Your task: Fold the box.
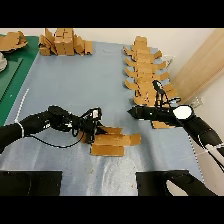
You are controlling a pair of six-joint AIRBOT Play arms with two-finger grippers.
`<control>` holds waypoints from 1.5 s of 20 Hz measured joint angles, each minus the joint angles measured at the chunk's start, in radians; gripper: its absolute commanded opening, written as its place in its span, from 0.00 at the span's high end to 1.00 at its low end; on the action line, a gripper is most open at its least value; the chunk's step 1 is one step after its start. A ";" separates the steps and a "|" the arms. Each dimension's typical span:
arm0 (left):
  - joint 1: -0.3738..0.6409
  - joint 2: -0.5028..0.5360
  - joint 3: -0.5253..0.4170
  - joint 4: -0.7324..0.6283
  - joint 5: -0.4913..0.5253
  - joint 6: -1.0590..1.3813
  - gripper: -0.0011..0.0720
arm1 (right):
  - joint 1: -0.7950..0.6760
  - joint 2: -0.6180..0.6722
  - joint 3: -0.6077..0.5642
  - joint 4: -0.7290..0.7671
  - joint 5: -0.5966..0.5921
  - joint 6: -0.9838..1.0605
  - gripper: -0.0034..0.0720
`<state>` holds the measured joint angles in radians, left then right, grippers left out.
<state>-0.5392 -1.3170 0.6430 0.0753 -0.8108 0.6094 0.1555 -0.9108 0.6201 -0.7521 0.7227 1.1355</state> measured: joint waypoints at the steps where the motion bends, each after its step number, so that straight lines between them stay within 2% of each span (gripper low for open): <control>1: 0.000 0.000 0.000 0.000 0.000 0.000 0.97 | 0.000 0.001 0.000 0.000 0.002 0.000 0.95; 4: 0.000 0.000 0.000 0.000 -0.001 0.000 0.97 | 0.000 0.006 0.000 0.000 0.020 0.000 0.95; 8: 0.000 0.000 0.000 -0.001 -0.001 0.000 0.97 | 0.000 0.071 0.000 -0.036 0.111 0.023 0.95; 15: 0.000 0.000 0.000 -0.001 -0.001 -0.001 0.97 | 0.006 0.401 -0.002 -0.363 0.301 0.238 0.95; 18: 0.000 0.000 0.000 -0.001 -0.002 -0.001 0.97 | 0.061 0.471 -0.013 -0.431 0.377 0.235 0.95; 24: -0.001 -0.001 0.000 -0.001 -0.003 -0.001 0.97 | 0.377 0.509 -0.056 -0.656 0.423 0.262 0.96; 27: -0.001 -0.001 0.000 -0.001 -0.004 -0.001 0.97 | 0.627 0.511 -0.075 -0.735 0.403 0.359 0.96; 30: -0.001 -0.001 0.000 -0.001 -0.004 -0.001 0.97 | 0.898 0.489 -0.149 -0.814 0.341 0.484 0.95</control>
<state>-0.5404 -1.3178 0.6430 0.0746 -0.8146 0.6086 1.0538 -0.4221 0.4709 -1.5661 1.0641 1.6199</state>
